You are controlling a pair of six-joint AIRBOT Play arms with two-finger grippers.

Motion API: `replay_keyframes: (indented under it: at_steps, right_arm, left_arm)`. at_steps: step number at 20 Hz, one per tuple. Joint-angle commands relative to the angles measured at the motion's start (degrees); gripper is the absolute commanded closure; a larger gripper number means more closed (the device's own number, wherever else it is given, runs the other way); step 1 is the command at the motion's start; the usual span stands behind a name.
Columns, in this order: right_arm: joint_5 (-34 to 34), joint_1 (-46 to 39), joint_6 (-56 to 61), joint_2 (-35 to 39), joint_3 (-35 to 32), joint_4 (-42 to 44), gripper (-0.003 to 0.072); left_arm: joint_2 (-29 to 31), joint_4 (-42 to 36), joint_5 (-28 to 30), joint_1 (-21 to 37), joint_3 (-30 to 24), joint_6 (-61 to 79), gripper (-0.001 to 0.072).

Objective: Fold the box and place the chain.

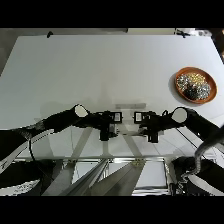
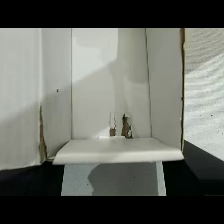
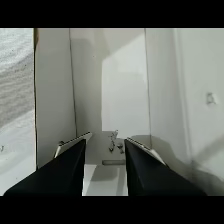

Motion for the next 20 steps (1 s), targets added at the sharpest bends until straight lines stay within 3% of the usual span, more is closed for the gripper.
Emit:
replay_keyframes:
  at_steps: [1, 4, 7, 11, 15, 20]
  right_arm:
    - [-0.35, 1.14, 0.02, -1.18, -0.02, 0.15, 0.0389]
    - [-0.31, 1.14, 1.27, -1.05, 0.0, -0.13, 0.0422]
    - [1.36, 1.14, 7.02, 0.94, 0.24, -5.2, 0.068]
    - [5.46, 1.07, 22.6, 9.31, 0.24, -17.2, 0.068]
    - [14.08, 1.07, 32.52, 19.04, 0.24, -19.65, 0.068]
    - [17.66, 1.07, 66.79, 25.79, 0.24, -29.81, 0.068]
  left_arm:
    - [0.0, 0.0, 0.02, -0.02, -0.02, 0.0, 0.0559]
    - [0.0, 0.0, 0.02, -0.02, -0.02, 0.02, 0.0559]
    - [0.0, 0.0, 0.02, -0.02, -0.02, 0.0, 0.0559]
    - [0.0, 0.0, 0.0, -0.02, -0.02, 0.0, 0.0559]
    - [0.0, 0.0, 0.02, -0.02, -0.02, 0.0, 0.0559]
    - [0.0, 0.0, 0.02, -0.02, -0.02, 0.0, 0.0559]
